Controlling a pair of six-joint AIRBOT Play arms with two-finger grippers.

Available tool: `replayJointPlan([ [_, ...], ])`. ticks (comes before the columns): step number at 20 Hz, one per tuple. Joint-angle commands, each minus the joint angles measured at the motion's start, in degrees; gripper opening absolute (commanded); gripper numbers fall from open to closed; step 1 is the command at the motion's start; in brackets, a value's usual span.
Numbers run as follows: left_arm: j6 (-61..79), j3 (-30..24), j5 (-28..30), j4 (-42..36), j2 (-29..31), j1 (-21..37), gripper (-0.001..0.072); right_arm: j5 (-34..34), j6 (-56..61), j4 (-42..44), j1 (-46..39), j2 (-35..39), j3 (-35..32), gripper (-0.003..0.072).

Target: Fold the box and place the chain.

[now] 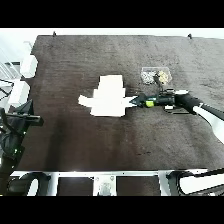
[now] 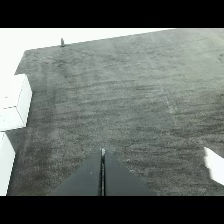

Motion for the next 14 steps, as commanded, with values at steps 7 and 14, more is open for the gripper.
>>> replayJointPlan([
  [7,0.02,0.09,1.36,0.02,0.04,-0.02,0.0021,-7.52,0.50,-6.03,5.38,-5.11,9.77,0.0006],
  [14,0.02,0.09,-2.89,0.00,0.04,-0.02,0.0021,-11.34,-0.15,-12.07,5.75,-4.31,8.85,0.0005],
])
